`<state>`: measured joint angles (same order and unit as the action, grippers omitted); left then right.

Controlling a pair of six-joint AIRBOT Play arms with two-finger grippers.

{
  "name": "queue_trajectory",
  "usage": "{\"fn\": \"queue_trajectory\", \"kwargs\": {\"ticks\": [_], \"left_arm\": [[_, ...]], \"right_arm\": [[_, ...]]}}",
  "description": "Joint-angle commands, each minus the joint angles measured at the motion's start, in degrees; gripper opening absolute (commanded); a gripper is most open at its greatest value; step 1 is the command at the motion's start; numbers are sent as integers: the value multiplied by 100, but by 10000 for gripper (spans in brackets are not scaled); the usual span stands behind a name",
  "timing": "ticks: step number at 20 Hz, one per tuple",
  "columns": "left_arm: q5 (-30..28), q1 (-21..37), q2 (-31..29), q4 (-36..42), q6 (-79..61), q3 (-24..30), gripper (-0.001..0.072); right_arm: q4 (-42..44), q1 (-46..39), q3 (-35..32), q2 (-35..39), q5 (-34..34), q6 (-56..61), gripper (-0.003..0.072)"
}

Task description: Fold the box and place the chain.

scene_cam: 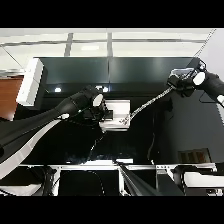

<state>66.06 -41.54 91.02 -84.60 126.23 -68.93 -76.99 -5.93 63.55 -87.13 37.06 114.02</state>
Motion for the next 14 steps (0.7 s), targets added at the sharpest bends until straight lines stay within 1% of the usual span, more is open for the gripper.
{"fn": "queue_trajectory", "kwargs": {"ticks": [1, 2, 3, 4, 6, 8, 10, 12, 14], "left_arm": [[0, -2, -2, 0, 0, 2, 31], [0, -4, -2, 0, 0, 2, 31], [0, -4, -2, 0, -2, 2, 31], [0, -4, -2, -2, -2, 2, 31], [2, -2, -2, 0, -2, 2, 31], [0, -4, -2, 0, 0, 2, 31], [0, -4, -2, 0, 0, 2, 31], [2, -4, -2, 0, 0, 2, 31], [2, -4, -2, 0, 0, 2, 31]], "right_arm": [[90, -35, 518, -680, -59, 765, 717], [94, -35, 531, -732, -90, 925, 715], [92, -37, 531, -763, -83, 988, 536], [90, -37, 531, -774, -59, 988, 408], [90, -37, 551, -767, 50, 874, 22], [179, -37, 573, -664, 337, 402, 19], [243, -33, 570, -295, 754, -544, 18], [450, -24, 570, 402, 1390, -1633, 18], [385, 13, 570, 1360, 2107, -2138, 19]]}}
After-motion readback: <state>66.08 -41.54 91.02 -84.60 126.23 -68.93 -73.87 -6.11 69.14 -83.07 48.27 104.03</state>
